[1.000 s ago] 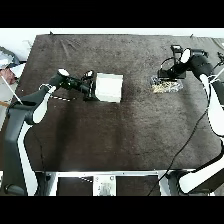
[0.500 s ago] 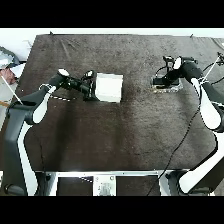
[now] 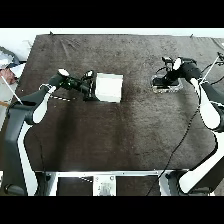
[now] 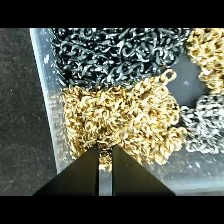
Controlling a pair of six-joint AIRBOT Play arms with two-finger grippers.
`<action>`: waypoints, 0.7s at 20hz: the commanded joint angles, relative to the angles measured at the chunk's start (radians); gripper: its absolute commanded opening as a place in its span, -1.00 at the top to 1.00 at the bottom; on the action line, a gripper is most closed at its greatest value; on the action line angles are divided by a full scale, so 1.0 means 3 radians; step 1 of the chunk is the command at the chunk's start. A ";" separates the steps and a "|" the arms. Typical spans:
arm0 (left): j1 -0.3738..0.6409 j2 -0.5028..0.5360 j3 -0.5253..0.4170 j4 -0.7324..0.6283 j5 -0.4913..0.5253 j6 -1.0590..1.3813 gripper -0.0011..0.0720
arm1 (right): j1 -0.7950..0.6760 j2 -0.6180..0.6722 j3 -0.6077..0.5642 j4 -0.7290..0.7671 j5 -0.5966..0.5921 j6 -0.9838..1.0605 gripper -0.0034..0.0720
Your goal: Fold the box and place the chain.
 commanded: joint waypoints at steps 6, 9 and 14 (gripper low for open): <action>0.0001 0.0000 0.0003 0.0001 0.0003 0.0000 0.22 | 0.0028 0.0839 0.0005 -0.0008 -0.0020 -0.0009 0.96; 0.0001 0.0000 0.0003 0.0001 0.0004 0.0000 0.22 | 0.0123 0.1386 0.0006 0.0104 -0.0070 -0.0118 0.96; 0.0001 0.0000 0.0003 0.0001 0.0004 0.0000 0.22 | 0.0632 0.2316 0.0006 0.0106 -0.0735 -0.0179 0.96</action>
